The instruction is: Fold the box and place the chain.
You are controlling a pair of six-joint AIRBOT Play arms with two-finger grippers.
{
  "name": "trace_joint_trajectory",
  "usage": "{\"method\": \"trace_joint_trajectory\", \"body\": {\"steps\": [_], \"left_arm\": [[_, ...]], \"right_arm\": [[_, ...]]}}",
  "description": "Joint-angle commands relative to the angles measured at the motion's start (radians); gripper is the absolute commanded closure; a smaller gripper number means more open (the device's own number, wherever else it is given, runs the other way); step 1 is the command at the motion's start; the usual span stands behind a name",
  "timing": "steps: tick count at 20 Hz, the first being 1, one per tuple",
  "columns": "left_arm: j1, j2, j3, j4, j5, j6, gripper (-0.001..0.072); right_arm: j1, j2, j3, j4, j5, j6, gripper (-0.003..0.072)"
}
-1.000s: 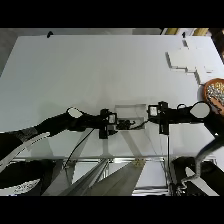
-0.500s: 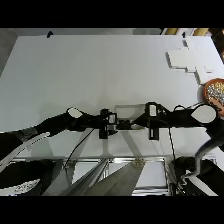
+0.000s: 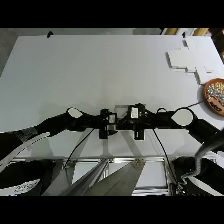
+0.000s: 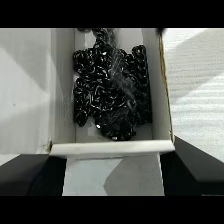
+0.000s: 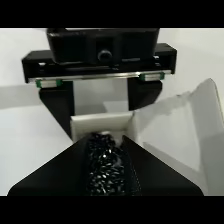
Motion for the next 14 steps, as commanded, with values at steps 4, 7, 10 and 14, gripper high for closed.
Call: {"method": "trace_joint_trajectory", "body": {"steps": [4,7,10,14], "left_arm": [[0.000,0.000,0.000,0.000,0.000,0.000,0.0659],[0.000,0.000,0.000,0.000,0.000,0.000,0.0659],[0.000,0.000,0.000,0.000,0.000,0.000,0.0659],[0.000,0.000,0.000,0.000,0.000,0.000,0.0659]], "right_arm": [[-0.128,0.121,0.001,-0.138,0.039,0.005,0.0446],[-0.337,0.180,0.001,-0.257,0.208,0.005,0.0509],[-0.460,0.163,-0.027,-0.399,0.225,0.004,0.0523],[-0.463,0.083,-0.064,-0.425,0.196,-0.008,0.0501]]}}
